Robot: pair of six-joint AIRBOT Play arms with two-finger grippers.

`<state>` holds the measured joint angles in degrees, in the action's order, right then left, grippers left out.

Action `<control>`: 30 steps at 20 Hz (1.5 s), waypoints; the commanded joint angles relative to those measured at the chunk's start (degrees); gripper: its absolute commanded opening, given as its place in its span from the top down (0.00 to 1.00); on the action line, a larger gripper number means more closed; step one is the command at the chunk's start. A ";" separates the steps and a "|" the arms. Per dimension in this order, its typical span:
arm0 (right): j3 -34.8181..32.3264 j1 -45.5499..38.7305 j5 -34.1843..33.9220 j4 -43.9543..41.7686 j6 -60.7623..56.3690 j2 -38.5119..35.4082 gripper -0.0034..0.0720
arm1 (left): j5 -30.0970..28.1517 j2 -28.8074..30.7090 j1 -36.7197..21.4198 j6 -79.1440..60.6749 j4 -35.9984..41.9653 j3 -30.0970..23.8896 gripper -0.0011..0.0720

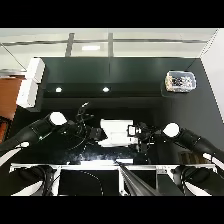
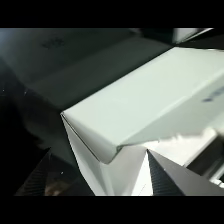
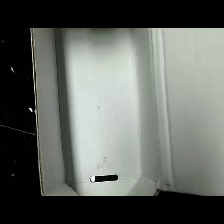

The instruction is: Fold the box and place the chain.

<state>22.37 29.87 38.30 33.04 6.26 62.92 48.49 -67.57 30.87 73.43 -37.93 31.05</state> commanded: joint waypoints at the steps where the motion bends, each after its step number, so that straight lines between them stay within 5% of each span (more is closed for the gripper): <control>1: -0.02 0.02 0.00 -0.02 -0.02 0.00 0.39 | -1.97 0.02 4.39 9.60 -9.18 2.12 0.05; 8: -0.02 0.02 0.02 -0.02 -0.02 0.00 0.39 | -0.61 -0.37 10.27 27.30 -22.36 8.20 0.05; 14: -0.02 0.02 0.00 0.00 -0.02 0.00 0.39 | 6.12 -3.17 16.13 40.52 -29.18 15.32 0.06; 15: -0.02 0.02 0.00 0.00 -0.02 0.00 0.39 | 6.21 -3.21 16.44 41.11 -29.33 16.02 0.10; 16: -0.02 0.02 0.00 -0.02 -0.02 0.00 0.39 | 6.91 -3.21 16.59 41.16 -29.35 16.55 0.24; 25: -0.02 0.02 0.00 -0.02 -0.02 0.00 0.39 | 8.68 -3.21 16.55 41.88 -29.42 17.05 0.29; 26: -0.02 0.02 0.00 0.00 -0.02 0.00 0.39 | 8.55 -3.21 16.55 41.86 -29.73 17.05 0.22; 27: -0.02 0.02 0.00 0.00 -0.02 0.00 0.39 | 8.52 -3.21 16.55 41.88 -30.01 17.05 0.00; 30: -0.02 0.02 0.00 0.00 -0.02 0.00 0.39 | 8.52 -2.93 15.87 40.35 -30.88 17.18 0.00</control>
